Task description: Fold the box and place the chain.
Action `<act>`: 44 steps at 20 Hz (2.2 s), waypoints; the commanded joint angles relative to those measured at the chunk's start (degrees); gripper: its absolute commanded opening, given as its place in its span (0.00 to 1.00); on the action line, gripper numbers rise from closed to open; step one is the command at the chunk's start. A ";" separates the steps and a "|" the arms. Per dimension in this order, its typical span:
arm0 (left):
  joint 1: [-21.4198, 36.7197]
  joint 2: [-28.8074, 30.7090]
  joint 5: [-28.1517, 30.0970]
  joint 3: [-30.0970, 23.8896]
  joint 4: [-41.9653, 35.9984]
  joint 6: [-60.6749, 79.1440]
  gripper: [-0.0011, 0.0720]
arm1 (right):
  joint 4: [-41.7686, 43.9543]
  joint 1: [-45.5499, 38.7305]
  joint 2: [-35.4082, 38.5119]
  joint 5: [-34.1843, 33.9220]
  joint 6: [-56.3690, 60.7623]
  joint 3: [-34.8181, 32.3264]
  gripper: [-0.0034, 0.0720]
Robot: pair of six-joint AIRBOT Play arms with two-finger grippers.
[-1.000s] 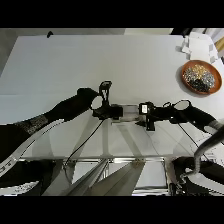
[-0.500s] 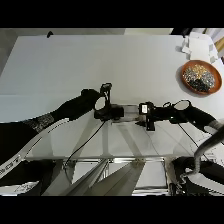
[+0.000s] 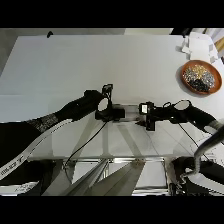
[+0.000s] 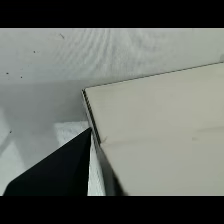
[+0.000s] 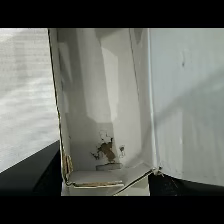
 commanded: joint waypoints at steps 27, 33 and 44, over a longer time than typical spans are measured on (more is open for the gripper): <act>1.68 -4.15 -17.66 10.75 2.51 -0.02 0.45 | 0.11 0.04 0.00 0.00 0.13 0.04 0.58; 0.79 -6.23 -17.11 10.75 2.58 -1.55 0.29 | 0.11 0.04 0.00 -0.02 0.13 0.04 0.58; 0.48 -7.41 -16.41 10.75 3.02 -1.55 0.29 | 0.11 0.04 0.00 -0.02 0.13 0.04 0.58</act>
